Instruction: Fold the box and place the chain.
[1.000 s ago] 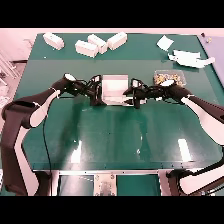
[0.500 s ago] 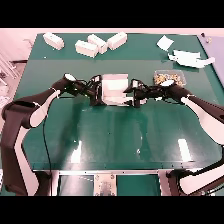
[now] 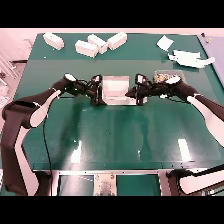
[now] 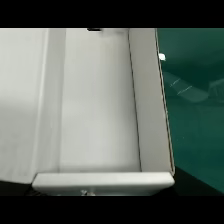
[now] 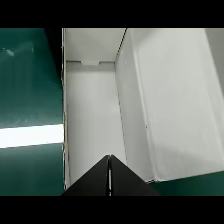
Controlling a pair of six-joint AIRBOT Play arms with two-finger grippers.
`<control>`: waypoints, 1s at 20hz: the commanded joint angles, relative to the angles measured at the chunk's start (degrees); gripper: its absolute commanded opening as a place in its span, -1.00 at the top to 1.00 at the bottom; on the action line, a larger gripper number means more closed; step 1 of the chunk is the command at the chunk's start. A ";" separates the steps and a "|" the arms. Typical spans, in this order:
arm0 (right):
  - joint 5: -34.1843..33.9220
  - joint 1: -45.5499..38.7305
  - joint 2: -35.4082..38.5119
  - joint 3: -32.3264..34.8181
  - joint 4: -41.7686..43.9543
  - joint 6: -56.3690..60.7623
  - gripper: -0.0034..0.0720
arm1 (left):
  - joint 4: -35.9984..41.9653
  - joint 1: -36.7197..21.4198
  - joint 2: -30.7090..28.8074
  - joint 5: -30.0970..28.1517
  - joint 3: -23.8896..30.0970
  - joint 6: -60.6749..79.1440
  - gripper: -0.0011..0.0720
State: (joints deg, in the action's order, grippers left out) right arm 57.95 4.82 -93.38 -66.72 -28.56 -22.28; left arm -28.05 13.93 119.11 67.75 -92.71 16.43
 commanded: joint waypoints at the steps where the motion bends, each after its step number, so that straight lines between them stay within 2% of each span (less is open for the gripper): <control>1: 1.31 -1.90 3.89 -0.15 -1.90 5.75 0.90 | -0.17 -0.04 0.00 0.22 -0.02 0.13 -0.15; 5: 1.03 -4.37 8.39 -0.31 -2.47 15.26 0.89 | -0.17 -0.04 0.00 0.22 -0.02 0.13 -0.15; 8: -0.90 -8.11 9.29 -0.28 -7.80 36.00 0.89 | -0.17 -0.04 0.00 0.20 -0.02 0.13 -0.15; 10: -1.09 -10.71 9.18 -0.24 -16.87 53.40 0.90 | -0.17 -0.04 0.00 0.20 -0.02 0.13 -0.15; 12: -0.96 -13.16 9.16 -0.22 -23.08 64.89 0.90 | -0.17 -0.04 0.00 0.20 -0.02 0.13 -0.15; 15: 1.49 -15.98 7.78 -0.24 -23.61 72.13 0.90 | -0.17 -0.04 0.00 0.20 -0.02 0.13 -0.15; 20: 3.06 -15.91 2.58 -0.24 -22.91 74.55 0.90 | -0.17 -0.04 0.00 0.22 -0.02 0.13 -0.15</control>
